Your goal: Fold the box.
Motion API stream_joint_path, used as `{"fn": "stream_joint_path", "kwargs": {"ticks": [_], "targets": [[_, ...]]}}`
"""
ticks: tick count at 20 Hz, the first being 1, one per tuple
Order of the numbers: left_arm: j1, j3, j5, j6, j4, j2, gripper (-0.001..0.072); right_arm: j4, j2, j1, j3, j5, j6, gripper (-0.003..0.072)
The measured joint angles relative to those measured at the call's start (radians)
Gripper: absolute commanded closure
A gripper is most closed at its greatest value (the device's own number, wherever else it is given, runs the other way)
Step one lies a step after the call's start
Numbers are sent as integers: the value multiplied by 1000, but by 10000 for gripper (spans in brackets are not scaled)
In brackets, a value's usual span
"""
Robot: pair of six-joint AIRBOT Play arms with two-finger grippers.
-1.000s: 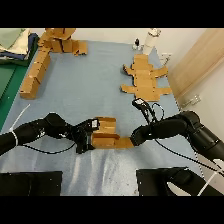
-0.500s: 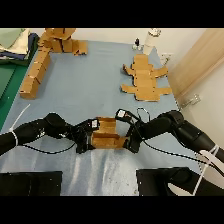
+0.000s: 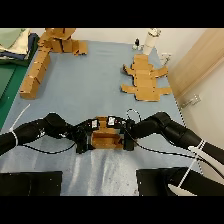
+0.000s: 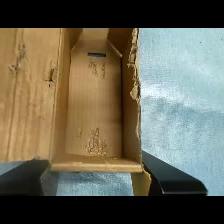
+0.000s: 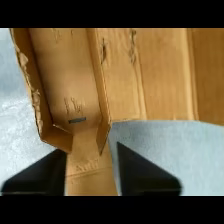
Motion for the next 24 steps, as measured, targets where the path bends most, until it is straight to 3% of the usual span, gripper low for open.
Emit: {"fn": "stream_joint_path", "kwargs": {"ticks": [1,2,3,10,11,13,16,17,18,24], "targets": [[0,0,0,0,0,0,104,25,-2,2,0,2,-10,470],[0,0,0,0,0,0,104,44,-2,2,0,1,-18,580],[0,0,0,0,0,0,104,61,-3,2,0,-2,-23,602],[0,0,0,0,1,0,104,105,-5,34,0,-3,-42,593],[0,0,0,0,1,0,104,106,-5,40,0,-2,-42,572],[0,0,-1,1,2,0,103,109,-6,48,0,5,-42,315],[0,0,-2,1,3,0,104,109,-18,53,0,15,-43,299],[0,0,0,1,3,0,104,109,-22,55,0,16,-43,242],[0,0,0,2,3,0,104,112,-27,55,0,18,-43,131],[0,0,0,2,2,0,104,115,-36,56,0,23,-43,111]]}}
